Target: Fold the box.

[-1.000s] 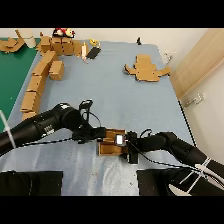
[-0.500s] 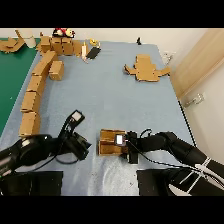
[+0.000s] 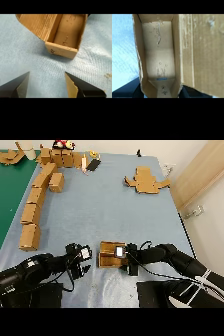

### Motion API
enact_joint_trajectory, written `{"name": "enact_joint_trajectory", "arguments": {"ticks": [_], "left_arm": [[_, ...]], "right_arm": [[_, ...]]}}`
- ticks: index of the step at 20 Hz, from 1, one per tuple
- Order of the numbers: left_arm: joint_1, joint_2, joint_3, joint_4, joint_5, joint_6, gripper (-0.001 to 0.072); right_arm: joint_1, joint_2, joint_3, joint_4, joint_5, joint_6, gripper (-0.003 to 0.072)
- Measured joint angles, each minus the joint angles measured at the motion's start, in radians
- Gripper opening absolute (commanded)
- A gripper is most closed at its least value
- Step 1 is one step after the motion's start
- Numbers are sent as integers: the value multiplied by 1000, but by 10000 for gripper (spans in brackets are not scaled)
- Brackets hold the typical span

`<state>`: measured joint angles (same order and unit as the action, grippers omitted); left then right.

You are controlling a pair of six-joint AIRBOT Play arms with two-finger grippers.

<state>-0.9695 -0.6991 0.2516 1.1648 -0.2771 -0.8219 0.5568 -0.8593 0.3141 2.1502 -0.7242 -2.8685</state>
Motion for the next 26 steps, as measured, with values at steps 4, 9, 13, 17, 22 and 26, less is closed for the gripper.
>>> {"name": "enact_joint_trajectory", "arguments": {"ticks": [4, 9, 13, 17, 22, 26], "left_arm": [[-10, -63, 16, -26, 44, 33, 701], [-62, -82, 22, -54, 54, 45, 701], [-71, -98, 23, -97, 60, 47, 701], [-17, -97, 23, -111, 53, -8, 701], [21, -80, 11, -121, 24, -44, 700], [77, -43, 8, -236, -33, 172, 700]], "right_arm": [[0, 0, 0, 0, 0, 0, 412], [0, 0, 0, 0, 0, 0, 412], [0, 0, 0, 0, 0, 0, 412], [0, 0, 0, 0, 0, 0, 412], [0, 0, 0, 0, 0, 0, 412], [0, 0, 0, 0, 0, 0, 412]]}}
